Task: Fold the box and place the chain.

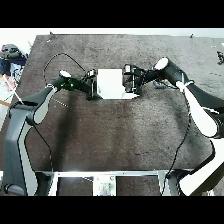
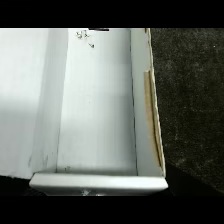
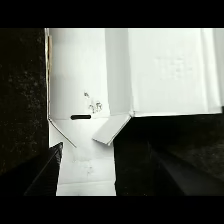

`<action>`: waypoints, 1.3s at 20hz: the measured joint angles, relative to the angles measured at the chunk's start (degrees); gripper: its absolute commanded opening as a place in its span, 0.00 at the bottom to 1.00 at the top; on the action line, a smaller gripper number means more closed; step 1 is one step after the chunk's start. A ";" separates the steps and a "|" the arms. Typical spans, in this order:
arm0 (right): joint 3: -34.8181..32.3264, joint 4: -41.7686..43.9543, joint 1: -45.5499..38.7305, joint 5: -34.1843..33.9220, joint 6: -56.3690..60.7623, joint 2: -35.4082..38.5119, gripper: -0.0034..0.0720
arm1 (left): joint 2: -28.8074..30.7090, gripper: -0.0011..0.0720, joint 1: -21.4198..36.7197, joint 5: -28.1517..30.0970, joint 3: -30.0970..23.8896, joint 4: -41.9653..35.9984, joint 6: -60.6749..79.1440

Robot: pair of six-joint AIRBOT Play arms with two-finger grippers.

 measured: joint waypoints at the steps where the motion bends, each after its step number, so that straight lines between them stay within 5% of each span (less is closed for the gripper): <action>1: -0.09 -0.07 0.17 -0.22 -0.02 -0.50 0.84 | 0.00 0.63 0.00 0.00 0.00 0.00 0.00; 5: -0.35 -0.02 0.70 -0.63 0.00 -2.21 0.84 | 0.00 0.63 0.00 0.00 0.00 0.00 0.00; 13: -0.42 2.93 0.79 -1.01 -0.17 -3.28 0.46 | 0.00 0.63 0.00 0.02 0.00 0.00 0.00; 26: -0.42 10.80 0.81 -0.42 -2.64 -5.44 0.47 | 0.00 0.63 0.09 0.02 0.00 0.00 0.00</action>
